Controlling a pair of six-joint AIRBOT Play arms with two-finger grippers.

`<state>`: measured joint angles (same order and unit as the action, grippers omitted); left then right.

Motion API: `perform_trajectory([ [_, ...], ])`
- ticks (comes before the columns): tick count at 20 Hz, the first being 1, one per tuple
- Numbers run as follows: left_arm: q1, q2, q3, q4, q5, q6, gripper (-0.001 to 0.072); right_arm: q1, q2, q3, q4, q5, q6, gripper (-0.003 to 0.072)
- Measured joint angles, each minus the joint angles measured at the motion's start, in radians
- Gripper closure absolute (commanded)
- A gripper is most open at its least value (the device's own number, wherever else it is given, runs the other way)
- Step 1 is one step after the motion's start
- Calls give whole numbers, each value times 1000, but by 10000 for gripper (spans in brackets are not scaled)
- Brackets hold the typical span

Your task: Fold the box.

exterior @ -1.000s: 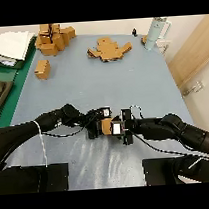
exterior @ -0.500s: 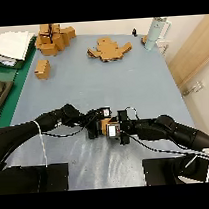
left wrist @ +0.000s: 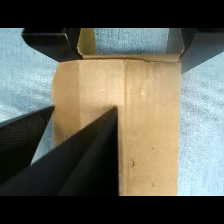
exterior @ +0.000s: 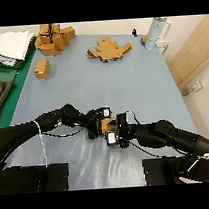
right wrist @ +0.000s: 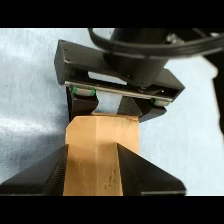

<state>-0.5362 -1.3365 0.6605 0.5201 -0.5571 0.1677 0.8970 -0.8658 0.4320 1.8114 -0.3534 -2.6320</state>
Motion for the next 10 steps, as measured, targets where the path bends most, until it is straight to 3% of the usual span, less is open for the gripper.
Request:
perform_trajectory([
  [7, 0, 0, 0, 0, 0, 0, 246, 24, 15, -21, -220, 37, 222, 216],
  [8, 0, 0, 0, 0, 0, 0, 247, 26, 16, -24, -239, 41, 235, 278],
  [10, 0, 0, 0, 0, 0, 0, 246, 26, 16, -27, -258, 48, 254, 282],
])
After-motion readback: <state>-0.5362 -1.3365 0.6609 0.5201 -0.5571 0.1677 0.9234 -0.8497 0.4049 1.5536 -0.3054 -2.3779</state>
